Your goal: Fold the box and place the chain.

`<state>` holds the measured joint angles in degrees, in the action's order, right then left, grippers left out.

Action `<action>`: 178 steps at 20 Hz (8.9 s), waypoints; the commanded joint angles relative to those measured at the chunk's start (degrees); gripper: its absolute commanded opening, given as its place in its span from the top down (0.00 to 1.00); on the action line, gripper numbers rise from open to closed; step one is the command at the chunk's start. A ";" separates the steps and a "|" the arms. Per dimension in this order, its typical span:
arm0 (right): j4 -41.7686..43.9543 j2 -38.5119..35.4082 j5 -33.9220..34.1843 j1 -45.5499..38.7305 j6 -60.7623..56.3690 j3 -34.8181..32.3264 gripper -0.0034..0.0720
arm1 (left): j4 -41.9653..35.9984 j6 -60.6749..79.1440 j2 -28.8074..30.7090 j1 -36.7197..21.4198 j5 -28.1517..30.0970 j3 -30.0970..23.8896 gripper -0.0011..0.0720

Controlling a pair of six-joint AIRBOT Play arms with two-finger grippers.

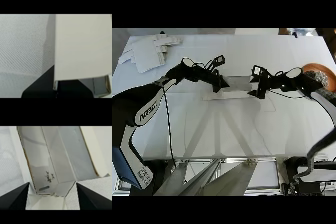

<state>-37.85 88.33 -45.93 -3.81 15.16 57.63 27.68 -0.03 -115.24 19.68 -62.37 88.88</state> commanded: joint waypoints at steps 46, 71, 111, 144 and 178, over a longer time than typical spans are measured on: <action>4.87 18.40 -24.06 -3.80 9.38 12.92 0.09 | 0.02 0.00 -0.04 0.04 0.00 -0.02 0.97; 5.14 18.40 -23.80 -3.80 9.35 12.92 0.09 | 0.00 0.00 -0.04 0.04 0.00 -0.02 0.97; 5.11 18.40 -23.76 -3.80 9.35 12.92 0.42 | -0.02 -0.22 -0.04 0.04 0.02 -0.02 0.96; 5.11 18.40 -23.76 -3.80 9.35 12.92 0.42 | 0.28 0.24 0.09 -2.38 0.57 0.00 0.02; 5.11 18.40 -23.76 -3.80 9.35 12.92 0.42 | 1.09 -11.78 19.34 3.52 -11.21 -15.98 0.97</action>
<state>-32.75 106.72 -69.69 -7.60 24.51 70.50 37.41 -14.96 -96.29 19.38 -79.88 74.02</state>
